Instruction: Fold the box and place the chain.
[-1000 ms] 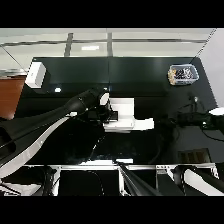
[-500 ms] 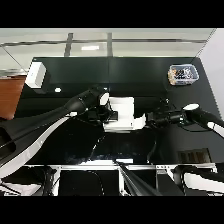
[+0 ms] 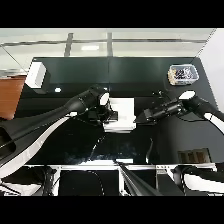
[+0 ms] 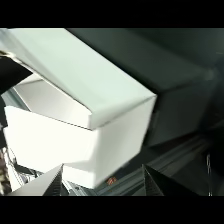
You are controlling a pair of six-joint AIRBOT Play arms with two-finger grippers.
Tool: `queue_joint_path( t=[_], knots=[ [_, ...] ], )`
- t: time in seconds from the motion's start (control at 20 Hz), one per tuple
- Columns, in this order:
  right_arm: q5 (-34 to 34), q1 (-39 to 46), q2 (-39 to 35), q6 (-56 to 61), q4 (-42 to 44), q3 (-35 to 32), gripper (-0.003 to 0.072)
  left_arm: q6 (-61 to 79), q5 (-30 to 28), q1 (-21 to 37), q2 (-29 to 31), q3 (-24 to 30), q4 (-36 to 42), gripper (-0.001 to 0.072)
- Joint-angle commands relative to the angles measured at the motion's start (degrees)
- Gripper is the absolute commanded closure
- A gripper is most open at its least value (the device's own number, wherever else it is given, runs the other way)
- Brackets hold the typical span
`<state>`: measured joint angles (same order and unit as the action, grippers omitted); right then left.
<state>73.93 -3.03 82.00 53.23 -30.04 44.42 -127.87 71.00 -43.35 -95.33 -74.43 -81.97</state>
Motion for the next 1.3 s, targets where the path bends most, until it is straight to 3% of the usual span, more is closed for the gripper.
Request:
queue_joint_path(
  t=[0.0,0.15,0.55,0.85,0.95,1.25],
  knots=[
    [-2.05,-4.37,0.04,5.31,-1.51,2.78,0.0243,0.00,-0.02,0.04,0.02,-0.07,0.00,0.0686],
    [-5.35,-8.74,0.04,13.20,-6.75,6.54,0.0270,0.00,-0.07,0.04,0.02,-0.07,0.00,0.0686],
    [-16.85,-23.41,0.07,47.21,-35.01,12.85,0.0270,0.00,-0.02,0.04,0.02,-0.07,0.00,0.0686],
    [-14.62,-33.40,0.13,66.53,-54.84,15.78,0.0270,0.00,-0.02,0.04,0.02,-0.07,0.00,0.0686],
    [-11.98,-33.66,0.46,69.79,-56.52,15.78,0.0270,0.00,-0.02,0.04,0.02,-0.07,0.00,0.0686],
    [-11.15,-33.53,1.57,70.42,-50.42,15.78,0.0270,0.00,0.09,0.04,0.02,-0.07,0.00,0.0686]
  ],
)
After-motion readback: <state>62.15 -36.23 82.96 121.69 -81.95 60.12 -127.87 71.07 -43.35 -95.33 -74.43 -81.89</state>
